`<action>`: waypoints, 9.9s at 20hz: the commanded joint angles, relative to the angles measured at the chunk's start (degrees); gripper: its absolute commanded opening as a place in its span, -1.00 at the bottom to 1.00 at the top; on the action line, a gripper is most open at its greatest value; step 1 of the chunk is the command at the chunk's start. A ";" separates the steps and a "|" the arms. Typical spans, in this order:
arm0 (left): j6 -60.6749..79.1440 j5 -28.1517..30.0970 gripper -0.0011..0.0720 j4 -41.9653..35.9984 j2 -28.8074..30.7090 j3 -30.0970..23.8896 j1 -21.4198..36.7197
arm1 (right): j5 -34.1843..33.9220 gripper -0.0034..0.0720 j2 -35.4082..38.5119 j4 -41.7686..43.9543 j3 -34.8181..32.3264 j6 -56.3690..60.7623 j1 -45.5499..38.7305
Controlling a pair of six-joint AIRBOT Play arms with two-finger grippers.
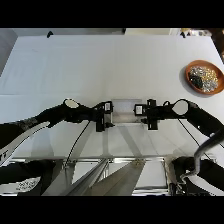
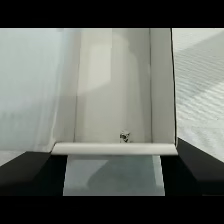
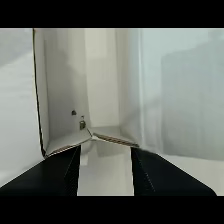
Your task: Fold the box and place the chain.
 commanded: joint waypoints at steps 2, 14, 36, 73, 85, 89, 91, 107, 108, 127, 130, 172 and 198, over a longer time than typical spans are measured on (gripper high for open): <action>0.13 -0.50 -0.40 0.35 -0.02 0.04 -0.02 | -3.87 0.00 -0.02 -3.23 0.04 2.82 -0.04; 0.13 -0.52 -0.40 0.35 -0.02 0.04 -0.02 | -1.20 0.10 0.28 -14.34 0.04 15.39 -0.04; 0.13 -0.50 -0.40 0.35 -0.02 0.04 -0.02 | 0.55 -0.47 -1.33 2.82 0.04 5.46 -0.02; 0.13 -0.50 -0.40 0.35 -0.02 0.04 -0.02 | 6.75 -0.86 0.94 -7.52 -3.48 76.22 -19.76; 0.13 -0.50 -0.40 0.35 -0.02 0.04 -0.02 | 9.51 -0.85 -0.15 9.18 -3.43 63.73 -14.56; 0.13 -0.52 -0.40 0.35 -0.02 0.04 -0.02 | 9.77 -0.50 4.70 8.00 -2.80 63.80 -14.58; 0.11 -0.50 -0.40 0.35 -0.02 0.04 -0.02 | 10.56 -0.43 5.84 8.04 -2.49 64.28 -14.58; 0.13 -0.50 -0.40 0.35 -0.02 0.04 -0.02 | 12.26 0.07 4.94 6.43 -1.27 67.41 -9.38; 0.13 -0.52 -0.40 0.35 -0.02 0.04 -0.02 | 12.39 0.24 3.91 3.65 0.33 70.64 -7.69; 0.13 -0.52 -0.40 0.35 -0.02 0.04 -0.02 | 15.63 0.18 -11.39 -27.21 17.03 115.82 13.94; 0.13 -0.52 -0.40 0.35 -0.02 0.04 -0.02 | 15.87 0.17 -11.41 -29.66 17.03 120.74 13.94; 0.11 -0.52 -0.40 0.35 -0.02 0.04 -0.02 | 16.13 -0.74 -12.63 -35.32 17.27 123.29 18.16; 0.11 -0.52 -0.40 0.35 -0.02 0.04 -0.02 | 17.31 -0.81 -15.15 -36.81 17.25 126.03 18.16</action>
